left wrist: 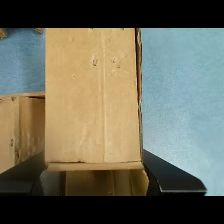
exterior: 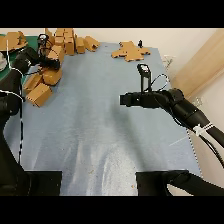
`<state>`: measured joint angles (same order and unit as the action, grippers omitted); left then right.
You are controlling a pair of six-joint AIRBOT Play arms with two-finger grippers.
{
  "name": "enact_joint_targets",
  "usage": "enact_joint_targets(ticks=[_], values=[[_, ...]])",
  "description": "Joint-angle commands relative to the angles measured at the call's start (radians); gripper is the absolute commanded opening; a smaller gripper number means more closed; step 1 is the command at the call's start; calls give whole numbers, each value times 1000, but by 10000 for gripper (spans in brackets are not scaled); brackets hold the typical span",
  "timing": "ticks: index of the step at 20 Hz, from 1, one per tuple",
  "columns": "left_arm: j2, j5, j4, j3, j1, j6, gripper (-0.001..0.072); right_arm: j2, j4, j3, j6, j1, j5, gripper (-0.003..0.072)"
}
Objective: Fold the box.
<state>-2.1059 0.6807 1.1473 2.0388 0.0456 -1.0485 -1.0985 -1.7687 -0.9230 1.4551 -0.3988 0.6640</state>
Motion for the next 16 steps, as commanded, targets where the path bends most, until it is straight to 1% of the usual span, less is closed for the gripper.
enact_joint_targets(ticks=[1,4,7,12,16], values=[[24,21,2,5,1,3,401,-5,0,0,0,0,-4,54],[67,51,6,5,6,12,401,-6,0,0,0,0,-6,54],[90,34,5,5,8,13,401,-6,-1,0,0,0,-6,54],[42,33,9,5,-3,24,401,-5,-2,0,0,0,-6,54],[32,13,9,5,-8,24,401,-6,-2,0,0,0,-10,54]])
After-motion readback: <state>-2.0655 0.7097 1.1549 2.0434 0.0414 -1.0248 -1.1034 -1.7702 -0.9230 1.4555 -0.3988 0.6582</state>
